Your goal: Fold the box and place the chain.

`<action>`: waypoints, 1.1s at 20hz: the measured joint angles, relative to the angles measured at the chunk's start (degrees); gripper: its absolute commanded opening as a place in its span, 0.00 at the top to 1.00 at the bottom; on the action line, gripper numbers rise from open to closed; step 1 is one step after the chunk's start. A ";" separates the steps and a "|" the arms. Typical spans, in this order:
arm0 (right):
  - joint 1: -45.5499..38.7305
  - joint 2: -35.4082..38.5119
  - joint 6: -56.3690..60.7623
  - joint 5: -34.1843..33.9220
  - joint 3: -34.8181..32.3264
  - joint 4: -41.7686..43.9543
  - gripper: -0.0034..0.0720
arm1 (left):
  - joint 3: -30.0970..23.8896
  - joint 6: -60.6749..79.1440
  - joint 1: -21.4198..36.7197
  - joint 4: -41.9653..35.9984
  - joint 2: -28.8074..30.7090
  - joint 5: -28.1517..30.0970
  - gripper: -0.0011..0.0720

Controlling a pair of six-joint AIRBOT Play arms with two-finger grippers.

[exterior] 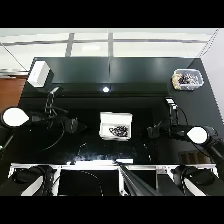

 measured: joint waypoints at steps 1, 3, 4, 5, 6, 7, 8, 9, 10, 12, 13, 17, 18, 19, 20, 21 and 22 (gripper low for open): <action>0.00 0.00 0.00 0.02 0.00 0.00 0.93 | -2.21 8.41 1.49 -5.35 0.07 0.17 0.01; 0.00 0.00 0.00 0.02 0.00 0.04 0.93 | -4.87 23.74 2.54 -11.37 -0.46 0.66 0.01; 0.00 0.00 0.00 0.04 0.00 0.04 0.93 | -5.66 31.21 2.51 -12.92 -0.98 1.18 0.01; 0.00 0.00 0.00 0.04 0.00 0.04 0.93 | -6.23 38.66 2.19 -13.90 -1.55 1.25 0.01; 0.00 0.00 -0.02 0.04 0.00 0.07 0.93 | -6.69 46.60 1.60 -14.80 -2.27 1.79 0.01; 0.00 0.00 -0.02 0.04 0.00 0.09 0.93 | -6.99 54.36 0.76 -15.47 -3.08 2.56 0.01; 0.00 0.00 -0.02 0.04 0.00 0.09 0.93 | -7.19 60.96 -0.22 -15.74 -3.91 3.89 0.01; 0.00 0.00 -0.02 0.04 0.00 0.11 0.93 | -7.32 67.12 -1.51 -15.85 -5.03 5.51 0.01; 0.00 0.00 -0.02 0.04 0.00 0.11 0.93 | -7.37 71.73 -2.75 -15.61 -6.32 6.99 0.01; 0.00 0.00 -0.02 0.04 0.00 0.11 0.93 | -6.95 78.79 -4.79 -14.67 -9.94 9.44 0.01; 0.00 0.00 -0.02 0.02 0.00 0.11 0.93 | -6.43 81.29 -5.44 -14.75 -12.07 10.27 0.01; 0.00 0.00 -0.02 -0.09 0.00 0.11 0.93 | -3.54 86.40 -6.73 -16.11 -20.04 10.49 0.01; 0.00 0.00 -0.02 -0.13 0.00 0.13 0.93 | -2.89 86.93 -7.06 -16.68 -21.49 10.05 0.01; 0.00 0.00 -0.02 -0.11 0.00 0.13 0.93 | -2.27 87.43 -7.32 -16.85 -22.64 9.94 0.01; 0.00 0.00 -0.02 -0.15 0.00 0.11 0.93 | -1.73 87.67 -7.45 -17.31 -23.47 10.08 0.01; 0.00 0.00 -0.04 -0.13 0.00 0.13 0.93 | -1.20 87.89 -7.56 -17.70 -24.24 10.25 0.01; 0.00 0.00 -0.04 -0.15 0.00 0.11 0.93 | -0.81 88.15 -7.67 -17.73 -24.87 10.23 0.01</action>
